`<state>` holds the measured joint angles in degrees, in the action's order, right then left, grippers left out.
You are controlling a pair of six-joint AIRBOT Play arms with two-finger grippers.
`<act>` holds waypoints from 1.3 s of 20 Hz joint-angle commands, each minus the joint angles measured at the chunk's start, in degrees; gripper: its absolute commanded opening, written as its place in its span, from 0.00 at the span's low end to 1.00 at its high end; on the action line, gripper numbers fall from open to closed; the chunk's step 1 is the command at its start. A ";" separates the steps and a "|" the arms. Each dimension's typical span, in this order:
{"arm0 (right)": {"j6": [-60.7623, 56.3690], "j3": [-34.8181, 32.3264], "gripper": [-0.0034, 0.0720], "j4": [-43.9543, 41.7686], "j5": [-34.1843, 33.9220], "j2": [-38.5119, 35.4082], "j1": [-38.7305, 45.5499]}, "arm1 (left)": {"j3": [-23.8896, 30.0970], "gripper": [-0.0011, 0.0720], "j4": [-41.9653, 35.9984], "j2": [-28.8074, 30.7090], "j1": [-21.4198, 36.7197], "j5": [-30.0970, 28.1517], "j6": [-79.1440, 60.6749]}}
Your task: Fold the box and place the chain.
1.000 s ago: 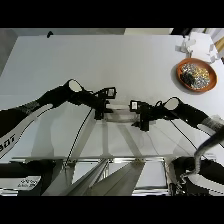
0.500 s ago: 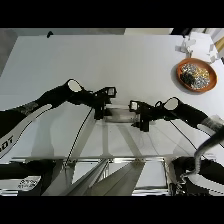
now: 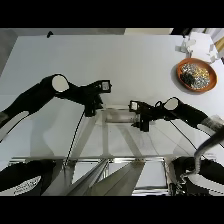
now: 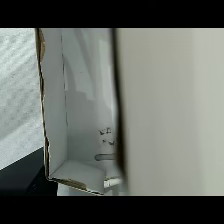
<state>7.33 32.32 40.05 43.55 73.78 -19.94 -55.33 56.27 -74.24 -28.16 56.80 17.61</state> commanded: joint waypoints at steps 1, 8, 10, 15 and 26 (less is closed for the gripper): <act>0.04 -0.02 0.44 0.00 -0.02 -0.04 0.02 | -0.04 0.06 3.28 7.30 -0.11 3.98 5.99; 0.04 -0.02 0.44 0.00 0.00 -0.04 0.02 | 0.11 0.02 -14.49 4.42 -0.15 17.81 -2.45; 0.04 -0.02 0.44 0.00 -0.02 -0.04 0.02 | 0.11 0.02 -15.41 1.53 -0.15 17.35 -2.49; 0.04 -0.02 0.44 0.00 -0.02 -0.04 0.02 | 0.11 0.02 -23.93 -4.79 -0.13 5.38 -4.74; 0.04 -0.02 0.44 0.00 0.00 -0.04 0.02 | 0.11 0.02 -32.68 -12.98 -0.15 -18.95 3.52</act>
<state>7.40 32.32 40.01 43.46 73.78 -19.94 -55.24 24.45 -85.12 -28.29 40.73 19.70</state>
